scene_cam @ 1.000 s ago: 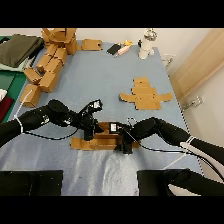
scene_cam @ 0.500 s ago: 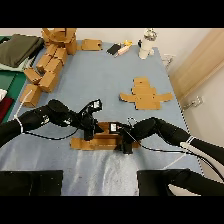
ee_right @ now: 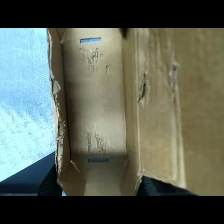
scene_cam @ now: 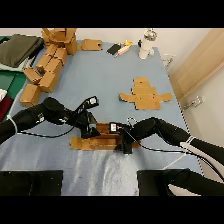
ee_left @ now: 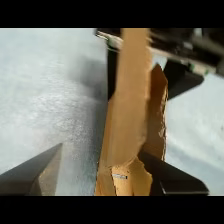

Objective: Fold the box.

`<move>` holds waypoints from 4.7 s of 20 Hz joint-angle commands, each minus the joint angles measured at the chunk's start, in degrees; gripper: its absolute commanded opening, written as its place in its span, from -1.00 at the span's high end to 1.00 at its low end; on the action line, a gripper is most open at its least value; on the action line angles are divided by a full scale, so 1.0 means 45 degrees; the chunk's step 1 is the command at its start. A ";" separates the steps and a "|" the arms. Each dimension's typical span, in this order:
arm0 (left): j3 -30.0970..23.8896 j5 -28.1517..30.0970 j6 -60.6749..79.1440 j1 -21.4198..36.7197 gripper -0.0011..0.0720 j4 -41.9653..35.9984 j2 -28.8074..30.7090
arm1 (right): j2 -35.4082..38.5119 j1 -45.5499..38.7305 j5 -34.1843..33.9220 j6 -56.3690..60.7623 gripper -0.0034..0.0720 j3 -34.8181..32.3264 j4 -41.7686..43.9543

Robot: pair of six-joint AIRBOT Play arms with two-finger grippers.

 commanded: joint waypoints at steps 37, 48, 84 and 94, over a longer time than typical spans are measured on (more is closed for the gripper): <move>0.2885 -0.2744 -0.8835 -0.0699 0.95 0.2924 -0.1214 | -0.0005 0.0010 -0.0010 0.0005 -0.47 0.0000 -0.0005; -0.2089 -0.1501 0.1700 0.1749 0.93 0.2589 0.3133 | -0.0005 0.0010 -0.0010 0.0005 -0.47 0.0000 -0.0010; -0.3988 0.1836 0.7587 -0.0816 0.55 -0.2744 0.1642 | -0.0005 0.0010 -0.0010 0.0005 -0.47 0.0000 -0.0010; -0.3988 0.1569 0.8038 -0.0816 -0.37 -0.3424 0.1579 | -0.0005 0.0010 -0.0010 0.0005 -0.47 0.0000 -0.0010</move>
